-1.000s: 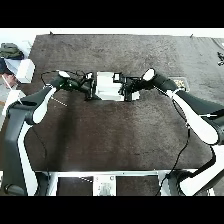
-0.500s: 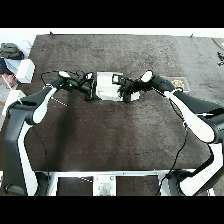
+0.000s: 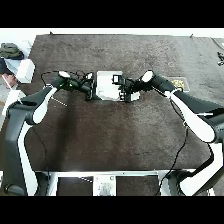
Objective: Fold the box and place the chain.
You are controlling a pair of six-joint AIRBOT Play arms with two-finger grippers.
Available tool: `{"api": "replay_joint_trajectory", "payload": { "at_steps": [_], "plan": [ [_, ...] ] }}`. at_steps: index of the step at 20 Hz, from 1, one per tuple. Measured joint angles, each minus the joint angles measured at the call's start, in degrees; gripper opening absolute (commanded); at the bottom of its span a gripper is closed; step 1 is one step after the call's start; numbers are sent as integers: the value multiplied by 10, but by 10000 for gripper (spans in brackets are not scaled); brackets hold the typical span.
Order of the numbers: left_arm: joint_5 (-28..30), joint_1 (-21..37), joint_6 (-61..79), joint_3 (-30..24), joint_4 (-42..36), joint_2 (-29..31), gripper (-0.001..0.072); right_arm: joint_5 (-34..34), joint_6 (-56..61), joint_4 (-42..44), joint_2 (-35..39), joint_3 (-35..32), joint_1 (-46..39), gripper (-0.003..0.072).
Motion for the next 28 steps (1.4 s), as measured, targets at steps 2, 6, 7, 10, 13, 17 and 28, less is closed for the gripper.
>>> {"api": "replay_joint_trajectory", "payload": {
  "at_steps": [2, 6, 7, 10, 13, 17, 28],
  "plan": [
    [0, 0, 0, 0, 0, 0, 273, 0, -1, 0, 0, 0, 0, 594],
    [0, 0, 0, 0, 0, 0, 272, -5, -6, 3, 0, 0, -1, 215],
    [0, 0, 0, 0, 0, 0, 273, -4, -2, 0, 1, 0, -2, 201],
    [0, 0, 0, 0, 0, 0, 273, 14, 37, -22, 13, 0, -4, 103],
    [0, 0, 0, 0, 0, 0, 273, 47, 114, -61, 37, 0, -21, 103],
    [0, 0, 0, 0, 0, 0, 273, 75, 290, -84, 77, 0, -57, 103],
    [0, 0, 0, 0, 0, 0, 272, 76, 682, -69, 113, -65, -167, -16]
  ]
}}
